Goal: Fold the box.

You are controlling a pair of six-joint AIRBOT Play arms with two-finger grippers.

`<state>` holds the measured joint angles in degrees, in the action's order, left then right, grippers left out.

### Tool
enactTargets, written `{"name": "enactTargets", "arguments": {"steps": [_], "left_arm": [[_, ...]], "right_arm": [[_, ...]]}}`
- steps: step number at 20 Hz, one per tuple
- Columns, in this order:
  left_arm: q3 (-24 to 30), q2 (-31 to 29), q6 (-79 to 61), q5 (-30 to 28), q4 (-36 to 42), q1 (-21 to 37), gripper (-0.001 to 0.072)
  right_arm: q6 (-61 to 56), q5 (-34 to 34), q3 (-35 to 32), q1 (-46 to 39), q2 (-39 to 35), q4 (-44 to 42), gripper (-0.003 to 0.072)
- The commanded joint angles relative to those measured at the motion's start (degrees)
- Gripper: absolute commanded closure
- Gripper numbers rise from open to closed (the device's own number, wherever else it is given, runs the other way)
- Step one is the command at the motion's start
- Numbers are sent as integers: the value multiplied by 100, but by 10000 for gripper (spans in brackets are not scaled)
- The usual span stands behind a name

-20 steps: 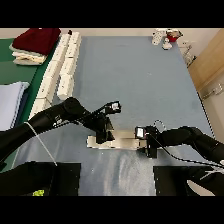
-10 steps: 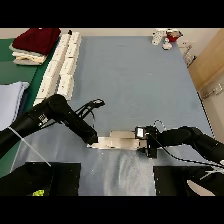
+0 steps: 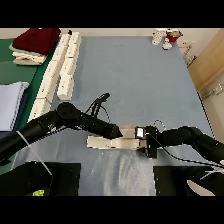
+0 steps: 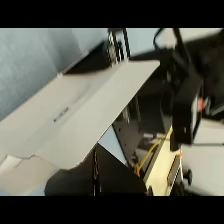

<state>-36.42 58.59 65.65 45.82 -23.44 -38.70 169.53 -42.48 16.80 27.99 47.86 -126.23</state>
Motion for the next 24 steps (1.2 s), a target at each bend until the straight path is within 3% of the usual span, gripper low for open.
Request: {"name": "enactTargets", "arguments": {"steps": [1, 6, 10, 20, 24], "left_arm": [[-131, 503, 153, -776, 199, -50, 696], [-328, 1443, 146, -1034, 195, -48, 696], [-619, 1725, 142, -1025, 149, 63, 696], [-721, 1657, -363, -555, 61, 280, 696], [-726, 922, -933, -455, -275, 337, 697]], "right_arm": [[0, 0, 4, -2, -7, 0, 177], [0, 0, 2, -2, -7, 0, 177], [0, 0, 2, -2, -7, 0, 177], [0, 0, 4, -2, -7, 2, 177], [0, 0, 2, -2, -7, 2, 177]]}}
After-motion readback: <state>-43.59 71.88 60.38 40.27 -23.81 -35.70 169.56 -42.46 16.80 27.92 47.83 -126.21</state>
